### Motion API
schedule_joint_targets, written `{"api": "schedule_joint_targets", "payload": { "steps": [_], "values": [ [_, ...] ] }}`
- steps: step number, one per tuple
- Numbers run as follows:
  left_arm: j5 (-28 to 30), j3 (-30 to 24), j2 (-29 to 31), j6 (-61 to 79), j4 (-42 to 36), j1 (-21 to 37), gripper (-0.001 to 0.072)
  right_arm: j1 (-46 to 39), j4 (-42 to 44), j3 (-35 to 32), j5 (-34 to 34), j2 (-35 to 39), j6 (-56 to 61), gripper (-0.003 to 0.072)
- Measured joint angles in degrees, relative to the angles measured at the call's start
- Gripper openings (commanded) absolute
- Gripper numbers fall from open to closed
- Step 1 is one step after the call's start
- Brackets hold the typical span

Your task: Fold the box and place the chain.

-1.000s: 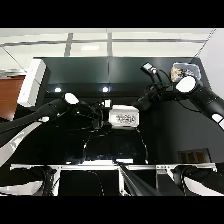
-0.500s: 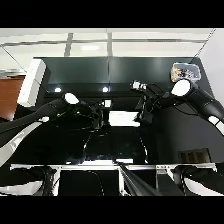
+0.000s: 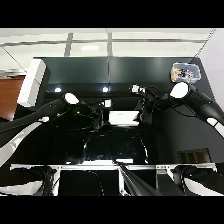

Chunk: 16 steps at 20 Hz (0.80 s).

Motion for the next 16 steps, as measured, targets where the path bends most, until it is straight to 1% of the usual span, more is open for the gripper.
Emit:
{"api": "schedule_joint_targets", "payload": {
  "steps": [2, 3, 4, 5, 15, 16],
  "values": [
    [0.00, 0.02, 0.00, 0.00, -0.02, 0.00, 0.0484, 0.00, 0.07, -0.09, -0.22, 0.00, -0.33, 0.0408],
    [-0.02, 0.02, 0.00, 0.00, 0.00, 0.00, 0.0483, 0.00, 0.07, -0.11, -0.22, 0.00, -0.28, 0.0392],
    [-0.04, 0.02, 0.00, 0.02, 0.00, 0.00, 0.0483, 0.00, 0.07, -0.11, -0.22, 0.00, -0.11, 0.0264],
    [-0.09, 0.02, 0.00, 0.02, 0.00, 0.00, 0.0483, 0.00, 0.17, -0.11, -0.24, 0.00, 0.28, 0.0244],
    [-0.55, 0.02, -0.02, 0.04, 0.07, 0.02, 0.0483, 0.00, 1.18, -0.13, 0.13, 0.02, 1.53, 0.0247],
    [-0.57, 0.02, 0.00, 0.07, 0.07, 0.02, 0.0484, 0.00, 1.29, -0.11, 0.11, 0.02, 1.60, 0.0273]
  ]
}}
